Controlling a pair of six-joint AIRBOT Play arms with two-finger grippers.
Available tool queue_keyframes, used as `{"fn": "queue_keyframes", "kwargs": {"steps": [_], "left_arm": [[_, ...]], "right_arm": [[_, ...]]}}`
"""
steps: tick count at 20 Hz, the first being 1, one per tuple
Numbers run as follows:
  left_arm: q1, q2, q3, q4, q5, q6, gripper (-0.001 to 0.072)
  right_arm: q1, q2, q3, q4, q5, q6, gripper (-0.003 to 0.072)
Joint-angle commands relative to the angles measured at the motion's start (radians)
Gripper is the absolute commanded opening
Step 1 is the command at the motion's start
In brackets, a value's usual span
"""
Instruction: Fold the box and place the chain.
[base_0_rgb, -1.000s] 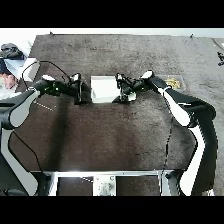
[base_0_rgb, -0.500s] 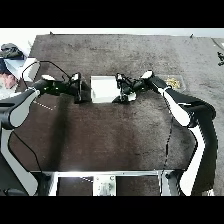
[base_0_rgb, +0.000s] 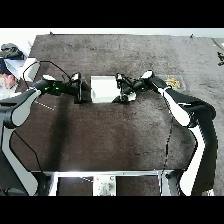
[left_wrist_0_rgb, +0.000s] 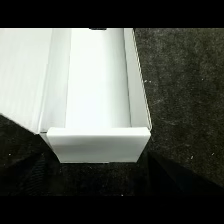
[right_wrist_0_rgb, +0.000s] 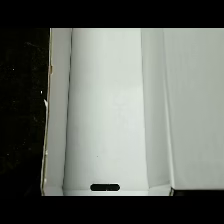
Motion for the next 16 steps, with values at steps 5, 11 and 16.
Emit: {"fn": "queue_keyframes", "kwargs": {"steps": [5, 11, 16], "left_arm": [[0.000, -0.005, 0.002, -0.013, -0.001, 0.001, 0.0720], [0.000, -0.005, 0.002, -0.015, 0.050, 0.002, 0.0720], [0.000, -0.005, 0.002, -0.036, 0.050, 0.002, 0.0720]], "right_arm": [[0.001, 0.000, 0.000, 0.000, 0.000, -0.001, 0.0432], [0.001, 0.000, 0.000, 0.000, 0.001, -0.001, 0.0432], [0.001, 0.000, 0.000, 0.000, 0.001, -0.001, 0.0433]]}}
